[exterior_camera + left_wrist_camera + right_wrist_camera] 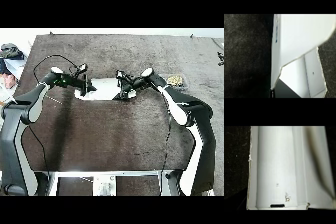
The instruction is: Fold the box and place the chain.
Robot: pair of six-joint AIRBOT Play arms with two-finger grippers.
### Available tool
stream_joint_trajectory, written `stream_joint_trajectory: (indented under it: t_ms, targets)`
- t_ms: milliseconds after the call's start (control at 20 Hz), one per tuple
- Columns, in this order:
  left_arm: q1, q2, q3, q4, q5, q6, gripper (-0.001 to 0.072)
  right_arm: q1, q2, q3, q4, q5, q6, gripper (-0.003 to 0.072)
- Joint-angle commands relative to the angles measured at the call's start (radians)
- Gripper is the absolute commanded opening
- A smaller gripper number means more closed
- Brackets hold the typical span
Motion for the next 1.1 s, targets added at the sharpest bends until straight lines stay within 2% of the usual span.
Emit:
stream_joint_trajectory:
  t_ms: [0,700,800,1050]
  targets:
    - [0.001,0.000,0.000,0.000,0.000,0.000,0.0014,0.000,0.000,0.000,0.000,0.000,0.000,0.0272]
    - [0.001,0.000,0.000,-0.025,-0.021,-0.003,0.0017,0.000,0.000,0.000,0.000,0.000,0.000,0.0272]
    - [0.002,0.001,0.000,-0.025,-0.022,-0.003,0.0410,0.000,0.000,0.000,0.000,0.000,0.000,0.0272]
    - [0.010,0.016,0.010,-0.012,-0.096,-0.005,0.0412,0.000,0.000,0.000,0.000,0.000,0.000,0.0272]
